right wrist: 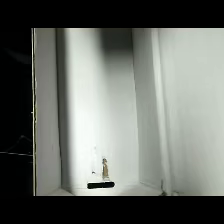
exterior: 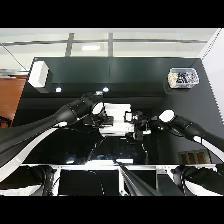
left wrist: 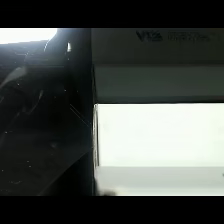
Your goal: Fold the box and place the chain.
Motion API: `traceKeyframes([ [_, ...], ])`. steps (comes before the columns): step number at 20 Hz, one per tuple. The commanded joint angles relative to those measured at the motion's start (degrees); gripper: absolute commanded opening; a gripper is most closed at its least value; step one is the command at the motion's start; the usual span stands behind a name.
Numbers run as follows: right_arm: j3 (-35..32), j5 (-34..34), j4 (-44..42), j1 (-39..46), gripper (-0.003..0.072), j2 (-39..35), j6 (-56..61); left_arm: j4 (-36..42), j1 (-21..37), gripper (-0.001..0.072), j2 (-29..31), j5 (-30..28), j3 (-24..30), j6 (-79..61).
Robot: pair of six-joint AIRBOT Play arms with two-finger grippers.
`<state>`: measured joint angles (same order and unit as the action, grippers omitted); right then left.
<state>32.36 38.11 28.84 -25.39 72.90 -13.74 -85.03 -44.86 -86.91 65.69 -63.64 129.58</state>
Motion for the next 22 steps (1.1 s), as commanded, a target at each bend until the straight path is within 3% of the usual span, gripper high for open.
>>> traceKeyframes([
  [1,0.04,0.24,1.60,0.02,0.0708,-1.70,0.13,-0.11,0.02,0.0024,0.02,0.17,-0.04,-0.20],
  [6,0.04,4.72,13.86,0.02,0.0707,-7.54,5.99,-0.20,0.07,0.0024,0.02,0.07,-0.07,-0.35],
  [13,0.00,3.82,13.84,0.00,0.0697,-7.87,5.11,-0.24,0.07,0.0024,0.02,-0.24,-0.07,-0.37],
  [15,0.00,3.65,13.88,0.00,0.0466,-7.87,5.14,-0.20,0.07,0.0024,0.02,-0.68,-0.07,-0.37],
  [16,0.02,3.65,13.68,0.00,0.0456,-7.87,5.14,-0.20,0.04,0.0024,0.02,-0.79,-0.07,-0.37],
  [18,0.00,2.64,11.50,0.00,0.0292,-7.32,5.66,-0.20,0.02,0.0024,0.02,-0.79,-0.07,-0.37],
  [22,0.00,0.68,0.24,-0.83,0.0295,-5.05,5.79,-0.17,0.00,0.0024,0.02,-0.92,-0.07,-0.37],
])
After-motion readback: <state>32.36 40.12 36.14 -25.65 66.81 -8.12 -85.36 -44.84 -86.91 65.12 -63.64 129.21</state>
